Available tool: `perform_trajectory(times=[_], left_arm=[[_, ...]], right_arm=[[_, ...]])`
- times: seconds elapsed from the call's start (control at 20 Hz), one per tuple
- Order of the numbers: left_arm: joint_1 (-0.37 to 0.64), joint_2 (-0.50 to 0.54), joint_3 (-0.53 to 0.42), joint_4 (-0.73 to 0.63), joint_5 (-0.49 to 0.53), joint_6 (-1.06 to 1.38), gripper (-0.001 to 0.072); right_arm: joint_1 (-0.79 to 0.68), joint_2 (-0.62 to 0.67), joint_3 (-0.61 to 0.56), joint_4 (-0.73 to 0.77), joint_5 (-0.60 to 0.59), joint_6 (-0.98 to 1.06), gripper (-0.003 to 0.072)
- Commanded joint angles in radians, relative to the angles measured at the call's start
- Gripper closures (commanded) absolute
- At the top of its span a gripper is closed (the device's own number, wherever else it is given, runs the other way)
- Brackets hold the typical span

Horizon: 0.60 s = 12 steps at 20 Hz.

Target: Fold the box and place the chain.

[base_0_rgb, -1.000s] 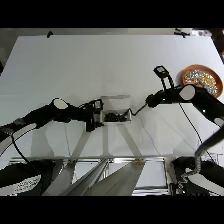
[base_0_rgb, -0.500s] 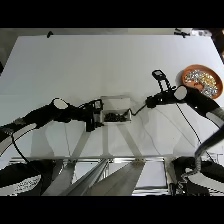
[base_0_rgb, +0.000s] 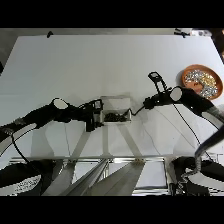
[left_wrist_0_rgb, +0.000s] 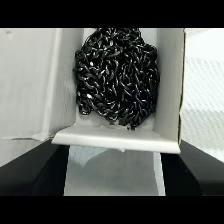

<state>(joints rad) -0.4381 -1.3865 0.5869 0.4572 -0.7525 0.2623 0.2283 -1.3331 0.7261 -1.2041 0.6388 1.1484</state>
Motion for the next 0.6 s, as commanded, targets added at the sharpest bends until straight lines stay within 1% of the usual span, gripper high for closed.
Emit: perform_trajectory(times=[0.0, 0.15, 0.25, 0.3, 0.35, 0.55], left_arm=[[0.000, 0.000, 0.000, 0.000, 0.000, 0.000, 0.0458], [0.000, 0.000, 0.000, 0.000, 0.000, 0.000, 0.0458], [0.000, 0.000, 0.000, 0.000, 0.000, 0.000, 0.0458], [0.000, 0.000, 0.000, 0.000, 0.000, 0.000, 0.0458], [0.000, 0.000, 0.000, 0.000, 0.000, 0.000, 0.0458], [0.000, 0.000, 0.000, 0.000, 0.000, 0.000, 0.0458]], right_arm=[[0.003, -0.010, -0.001, -0.003, 0.013, 0.007, 0.0432], [0.003, -0.010, -0.001, -0.003, 0.013, 0.007, 0.0543], [0.003, -0.010, -0.001, -0.003, 0.018, 0.006, 0.0648], [0.003, -0.010, -0.001, -0.004, 0.021, 0.006, 0.0655], [0.003, -0.010, -0.001, -0.004, 0.024, 0.006, 0.0678], [0.003, -0.008, -0.001, -0.004, 0.025, 0.006, 0.0677]])
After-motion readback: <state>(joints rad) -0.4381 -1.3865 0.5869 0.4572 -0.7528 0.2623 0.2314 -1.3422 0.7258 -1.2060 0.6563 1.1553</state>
